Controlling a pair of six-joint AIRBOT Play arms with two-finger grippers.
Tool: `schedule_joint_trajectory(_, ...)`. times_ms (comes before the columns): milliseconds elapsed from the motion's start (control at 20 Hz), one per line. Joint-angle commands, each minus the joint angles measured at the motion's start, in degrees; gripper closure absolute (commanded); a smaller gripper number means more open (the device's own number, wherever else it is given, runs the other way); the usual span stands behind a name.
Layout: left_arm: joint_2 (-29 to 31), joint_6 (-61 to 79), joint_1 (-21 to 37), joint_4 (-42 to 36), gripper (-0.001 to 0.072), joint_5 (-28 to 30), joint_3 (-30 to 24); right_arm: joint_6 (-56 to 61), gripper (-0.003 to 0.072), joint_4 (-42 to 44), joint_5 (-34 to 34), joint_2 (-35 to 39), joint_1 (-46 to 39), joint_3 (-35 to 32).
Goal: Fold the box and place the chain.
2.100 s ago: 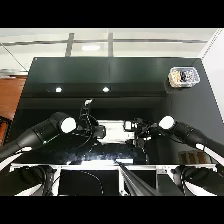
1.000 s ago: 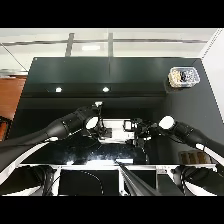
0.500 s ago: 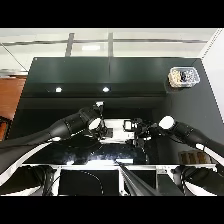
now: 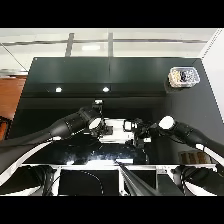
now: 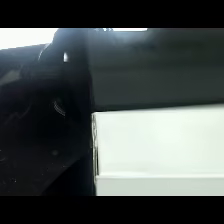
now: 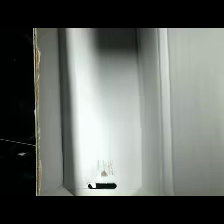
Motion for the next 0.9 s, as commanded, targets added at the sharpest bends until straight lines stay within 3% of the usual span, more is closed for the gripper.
schedule_joint_trajectory(0,-0.2,0.0,-0.1,0.1,0.0680,0.0,0.2,-0.1,0.0160,0.0,-0.2,0.0,0.0,0.0)
schedule_joint_trajectory(150,-0.2,0.0,-0.1,0.1,0.0669,-0.1,0.2,-0.1,0.0160,0.0,-0.2,0.0,0.0,0.0)
schedule_joint_trajectory(250,-0.2,0.0,-0.1,0.1,0.0437,-0.4,0.2,-0.1,0.0160,0.0,-0.2,0.0,0.0,0.0)
schedule_joint_trajectory(300,-0.2,0.0,-0.1,0.2,0.0410,-0.6,0.2,-0.1,0.0160,0.0,-0.2,0.0,0.0,0.0)
schedule_joint_trajectory(850,-0.2,0.3,0.0,0.5,0.0410,-0.3,2.1,-0.1,0.0160,0.0,-0.2,0.0,0.0,0.0)
